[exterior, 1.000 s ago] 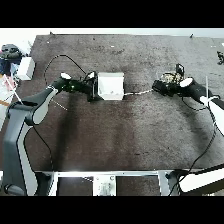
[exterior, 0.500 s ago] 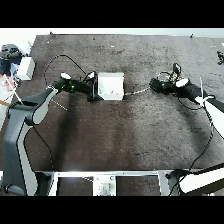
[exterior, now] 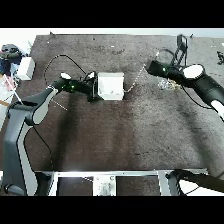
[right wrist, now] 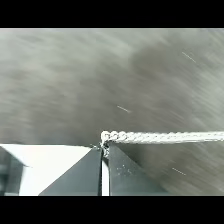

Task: Fold the box and place the chain.

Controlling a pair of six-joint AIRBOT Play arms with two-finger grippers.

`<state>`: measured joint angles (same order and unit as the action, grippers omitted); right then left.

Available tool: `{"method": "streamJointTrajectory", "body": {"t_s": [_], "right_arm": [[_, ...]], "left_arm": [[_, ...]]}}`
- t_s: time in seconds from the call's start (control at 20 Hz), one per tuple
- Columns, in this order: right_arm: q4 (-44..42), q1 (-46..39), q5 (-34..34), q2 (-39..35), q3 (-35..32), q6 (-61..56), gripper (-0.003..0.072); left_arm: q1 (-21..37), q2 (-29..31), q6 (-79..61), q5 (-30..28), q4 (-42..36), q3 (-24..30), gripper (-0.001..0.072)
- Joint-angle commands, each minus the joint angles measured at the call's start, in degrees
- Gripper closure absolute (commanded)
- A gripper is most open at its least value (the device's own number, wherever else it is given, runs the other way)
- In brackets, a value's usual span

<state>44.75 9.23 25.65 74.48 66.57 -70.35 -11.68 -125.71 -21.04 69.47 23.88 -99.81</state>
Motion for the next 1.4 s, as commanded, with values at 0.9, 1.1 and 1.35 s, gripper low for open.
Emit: {"method": "streamJointTrajectory", "body": {"t_s": [0.9, 1.1, 1.35], "right_arm": [[5.1, 15.1, 0.3, 13.4, 5.0, -1.8, 0.0276], [11.0, 7.6, 6.3, 10.3, 5.0, -1.9, 0.0277], [11.6, -7.5, 7.2, 7.9, -2.1, -6.0, 0.0276]], "left_arm": [[0.0, 0.0, 0.0, 0.0, 0.0, -0.1, 0.0302], [0.0, 0.0, 0.0, 0.0, 0.0, -0.1, 0.0302], [0.0, 0.0, 0.0, 0.0, 0.0, -0.1, 0.0302]]}}
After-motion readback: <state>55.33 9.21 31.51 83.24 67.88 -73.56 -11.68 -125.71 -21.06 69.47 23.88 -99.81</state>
